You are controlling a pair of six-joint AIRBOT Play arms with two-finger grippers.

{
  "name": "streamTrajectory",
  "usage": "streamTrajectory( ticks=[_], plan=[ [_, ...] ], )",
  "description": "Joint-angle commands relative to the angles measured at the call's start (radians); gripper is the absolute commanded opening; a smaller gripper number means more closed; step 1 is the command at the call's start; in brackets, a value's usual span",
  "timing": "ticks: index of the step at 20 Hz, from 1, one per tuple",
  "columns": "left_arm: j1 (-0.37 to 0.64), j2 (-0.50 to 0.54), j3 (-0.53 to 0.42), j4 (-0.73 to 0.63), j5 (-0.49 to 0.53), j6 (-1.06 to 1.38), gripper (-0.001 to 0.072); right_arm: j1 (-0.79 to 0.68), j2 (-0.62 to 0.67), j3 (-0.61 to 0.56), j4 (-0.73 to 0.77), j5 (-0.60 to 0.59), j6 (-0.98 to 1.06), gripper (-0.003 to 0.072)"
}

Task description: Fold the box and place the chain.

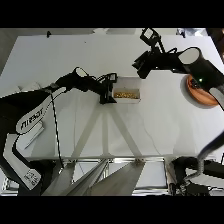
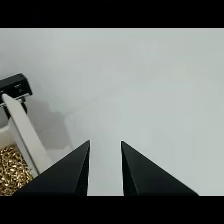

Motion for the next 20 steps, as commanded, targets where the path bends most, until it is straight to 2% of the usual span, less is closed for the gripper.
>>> streamTrajectory(
  ticks=[1, 7, 9, 10, 11, 12, 15, 20],
  plan=[
    [0.0, 0.0, 0.0, 0.0, 0.0, 0.0, 0.0438, 0.001, -0.072, 0.009, -0.002, 0.014, 0.07, 0.0198],
    [0.0, 0.0, 0.0, 0.0, 0.0, 0.0, 0.0438, 0.001, -0.127, 0.037, -0.002, 0.35, 0.034, 0.0199],
    [0.0, 0.0, 0.0, 0.0, 0.0, 0.0, 0.0438, 0.001, -0.127, 0.037, 0.0, 0.415, -0.026, 0.0202],
    [0.0, 0.0, 0.0, 0.0, 0.0, 0.0, 0.0438, 0.001, -0.127, 0.037, -0.001, 0.428, -0.084, 0.0227],
    [0.0, 0.0, 0.0, 0.0, 0.0, 0.0, 0.0438, 0.001, -0.127, 0.037, -0.002, 0.426, -0.134, 0.0304],
    [0.0, 0.0, 0.0, 0.0, 0.0, 0.0, 0.0438, 0.001, -0.127, 0.037, -0.009, 0.409, -0.181, 0.0345],
    [0.0, 0.0, 0.0, 0.0, 0.0, 0.0, 0.0438, 0.001, -0.128, 0.036, -0.054, 0.348, -0.215, 0.0345],
    [0.0, 0.0, 0.0, 0.0, 0.0, 0.0, 0.0438, 0.002, -0.129, 0.036, -0.043, 0.441, -0.215, 0.0341]
  ],
)
